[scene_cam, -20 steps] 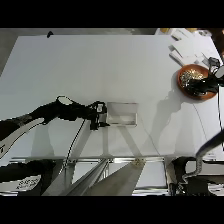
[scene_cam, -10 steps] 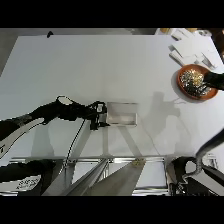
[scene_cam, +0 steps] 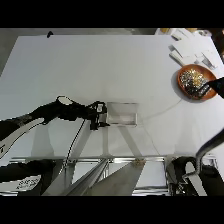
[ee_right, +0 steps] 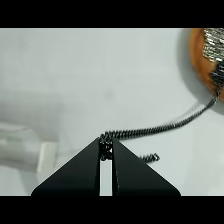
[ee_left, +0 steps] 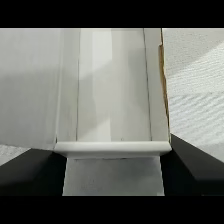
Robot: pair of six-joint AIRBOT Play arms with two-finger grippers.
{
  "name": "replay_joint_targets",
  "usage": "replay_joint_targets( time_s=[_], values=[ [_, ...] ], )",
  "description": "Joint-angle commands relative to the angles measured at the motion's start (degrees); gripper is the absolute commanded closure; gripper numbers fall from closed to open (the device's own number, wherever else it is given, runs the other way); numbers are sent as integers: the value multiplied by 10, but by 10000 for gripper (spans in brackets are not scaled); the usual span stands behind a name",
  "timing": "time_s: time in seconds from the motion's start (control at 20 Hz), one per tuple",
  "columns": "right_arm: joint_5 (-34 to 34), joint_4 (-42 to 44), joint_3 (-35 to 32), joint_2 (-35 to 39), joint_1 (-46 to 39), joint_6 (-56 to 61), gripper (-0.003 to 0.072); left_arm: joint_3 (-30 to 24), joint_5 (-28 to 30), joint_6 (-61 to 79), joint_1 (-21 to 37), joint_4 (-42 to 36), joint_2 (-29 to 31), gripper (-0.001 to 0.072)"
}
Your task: Fold the box and place the chain.
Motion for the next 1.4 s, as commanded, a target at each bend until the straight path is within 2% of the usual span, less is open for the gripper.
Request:
replay_joint_targets(
  time_s=[0.0, 0.25, 0.45, 0.6, 0.75, 0.9, 1.35],
  values=[
    [17, 26, 0, 56, 71, 39, 670, 0, 0, 0, 0, 0, 0, 639],
    [10, 56, -2, 63, 195, 58, 670, 0, 0, 0, 0, 0, 0, 639],
    [-55, 102, -37, 61, 276, 60, 670, 0, 0, 0, 0, 0, 0, 639],
    [-132, 118, -85, 46, 351, 69, 670, 0, 0, 0, 0, 0, 0, 639],
    [-219, 110, -129, 2, 443, 56, 670, 0, 0, 0, 0, 0, 0, 639],
    [-261, 65, -134, -70, 506, 52, 669, 0, 0, 0, 0, 0, 0, 639],
    [-315, 6, -134, -237, 522, 53, 670, 0, 0, 0, 0, 0, 0, 639]
  ],
)
